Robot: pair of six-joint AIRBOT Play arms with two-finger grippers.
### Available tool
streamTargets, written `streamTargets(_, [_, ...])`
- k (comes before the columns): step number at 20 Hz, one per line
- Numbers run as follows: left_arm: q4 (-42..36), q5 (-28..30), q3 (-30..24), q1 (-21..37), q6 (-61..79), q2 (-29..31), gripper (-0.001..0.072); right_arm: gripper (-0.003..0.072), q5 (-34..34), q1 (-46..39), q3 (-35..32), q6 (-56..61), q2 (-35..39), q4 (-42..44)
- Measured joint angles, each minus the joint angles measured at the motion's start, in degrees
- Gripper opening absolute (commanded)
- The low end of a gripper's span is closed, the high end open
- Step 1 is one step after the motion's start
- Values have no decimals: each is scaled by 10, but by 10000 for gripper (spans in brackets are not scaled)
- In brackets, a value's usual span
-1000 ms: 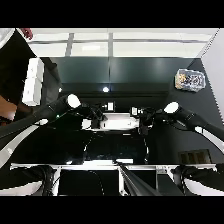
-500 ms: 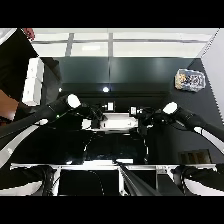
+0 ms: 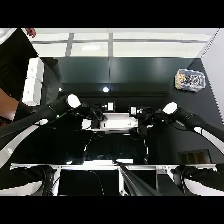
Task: Fold the box and place the chain.
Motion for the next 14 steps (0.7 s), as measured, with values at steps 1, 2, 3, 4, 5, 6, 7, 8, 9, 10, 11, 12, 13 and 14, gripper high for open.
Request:
streamTargets(1, [0,0,0,0,0,0,25,645,0,0,0,0,0,0])
streamTargets(2, [0,0,0,0,0,0,25,555,0,0,0,0,0,0])
streamTargets(3, [0,0,0,0,0,0,25,451,-1,0,0,0,0,0])
streamTargets(4, [0,1,0,0,0,0,25,451,-1,0,0,1,0,0])
streamTargets(5, [0,1,0,0,0,0,25,451,-1,0,0,1,0,0])
streamTargets(6, [0,1,0,0,0,0,25,451,-1,0,0,1,0,0])
streamTargets(7, [0,1,0,0,0,0,25,451,0,0,0,1,0,0])
streamTargets(8, [0,1,0,0,0,0,25,451,0,0,0,1,0,0])
streamTargets(9, [0,1,0,0,0,0,25,450,0,0,0,1,0,0])
streamTargets(10, [0,1,0,0,0,0,25,451,0,0,0,1,0,0])
streamTargets(11, [0,1,0,0,0,0,25,450,0,0,0,1,0,0])
streamTargets(12, [0,1,0,0,0,0,25,450,0,0,0,1,0,0])
streamTargets(13, [0,1,0,0,0,0,25,451,0,0,0,0,0,0])
streamTargets(14, [0,1,0,0,0,0,26,451,0,0,0,0,0,0])
